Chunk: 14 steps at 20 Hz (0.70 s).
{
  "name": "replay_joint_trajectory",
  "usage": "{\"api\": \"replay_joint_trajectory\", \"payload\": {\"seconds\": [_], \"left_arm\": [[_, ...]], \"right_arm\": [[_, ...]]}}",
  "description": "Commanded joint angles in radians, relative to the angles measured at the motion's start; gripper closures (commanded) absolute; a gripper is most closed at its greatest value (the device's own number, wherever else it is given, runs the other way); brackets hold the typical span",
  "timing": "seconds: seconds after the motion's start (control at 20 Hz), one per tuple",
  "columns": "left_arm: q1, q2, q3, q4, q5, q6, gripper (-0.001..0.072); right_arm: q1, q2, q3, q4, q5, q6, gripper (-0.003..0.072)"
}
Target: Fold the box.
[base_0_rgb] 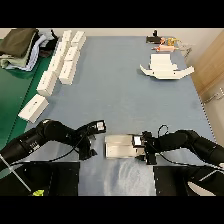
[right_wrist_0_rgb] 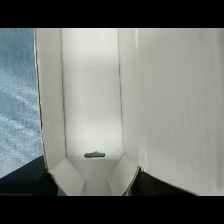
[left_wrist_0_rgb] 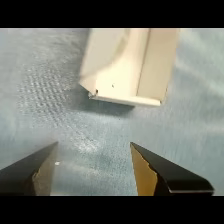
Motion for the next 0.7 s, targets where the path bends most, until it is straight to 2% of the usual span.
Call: {"api": "replay_joint_trajectory", "payload": {"seconds": [0.0, 0.2, 0.45, 0.65], "left_arm": [[0.000, 0.004, -0.079, -0.116, 0.089, 0.261, 0.0015], [-0.069, -0.015, -0.116, -0.286, 0.246, 0.424, 0.0015], [-0.120, -0.105, -0.116, -0.349, 0.308, 0.444, 0.0015], [-0.150, -0.118, -0.116, -0.395, 0.339, 0.470, 0.0015]], "right_arm": [[0.000, 0.000, 0.000, 0.000, 0.000, 0.000, 0.0178], [0.000, 0.000, 0.000, 0.000, 0.000, 0.000, 0.0177], [0.000, 0.000, 0.000, 0.000, 0.000, 0.000, 0.0177], [0.000, 0.000, 0.000, 0.000, 0.000, 0.000, 0.0178]]}}
